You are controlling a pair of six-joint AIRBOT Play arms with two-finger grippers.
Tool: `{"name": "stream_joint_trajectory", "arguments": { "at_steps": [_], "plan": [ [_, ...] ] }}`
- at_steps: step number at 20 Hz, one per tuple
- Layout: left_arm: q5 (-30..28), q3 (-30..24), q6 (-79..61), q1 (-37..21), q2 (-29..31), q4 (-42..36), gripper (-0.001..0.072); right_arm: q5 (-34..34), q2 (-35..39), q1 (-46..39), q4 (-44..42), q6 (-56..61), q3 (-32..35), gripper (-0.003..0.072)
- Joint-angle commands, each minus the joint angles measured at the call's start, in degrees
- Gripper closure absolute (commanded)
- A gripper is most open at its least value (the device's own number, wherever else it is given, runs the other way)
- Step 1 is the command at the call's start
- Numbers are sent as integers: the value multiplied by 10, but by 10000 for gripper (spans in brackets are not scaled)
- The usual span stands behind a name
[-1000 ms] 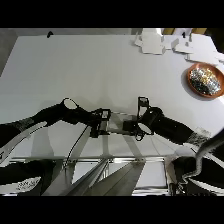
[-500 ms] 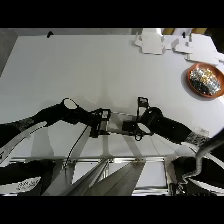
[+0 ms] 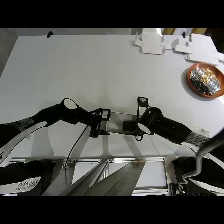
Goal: Fold the box and place the chain.
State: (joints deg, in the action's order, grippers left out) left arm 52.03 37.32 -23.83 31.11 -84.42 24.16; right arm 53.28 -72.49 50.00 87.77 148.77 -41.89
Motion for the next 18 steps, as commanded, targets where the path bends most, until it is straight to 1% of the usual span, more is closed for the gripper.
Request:
{"name": "stream_joint_trajectory", "arguments": {
  "at_steps": [1,4,7,9,11,12,14,16,18],
  "plan": [
    [1,0,-2,0,0,1,437,12,9,0,14,-8,0,439],
    [1,0,-2,0,0,1,437,39,44,0,41,-55,0,436],
    [1,0,-2,0,0,1,437,85,94,0,46,-140,0,346],
    [1,0,-2,0,0,1,437,119,130,-2,51,-187,-2,346],
    [1,0,-2,0,0,1,437,165,163,-24,50,-238,-19,346],
    [1,0,-2,0,0,1,437,187,176,-45,50,-267,-35,346],
    [1,0,-2,0,0,1,437,199,188,-102,50,-327,-76,346],
    [1,0,-2,0,0,1,437,191,187,-177,50,-398,-125,348],
    [1,0,-2,0,0,1,437,175,179,-273,51,-476,-173,351]
  ]
}}
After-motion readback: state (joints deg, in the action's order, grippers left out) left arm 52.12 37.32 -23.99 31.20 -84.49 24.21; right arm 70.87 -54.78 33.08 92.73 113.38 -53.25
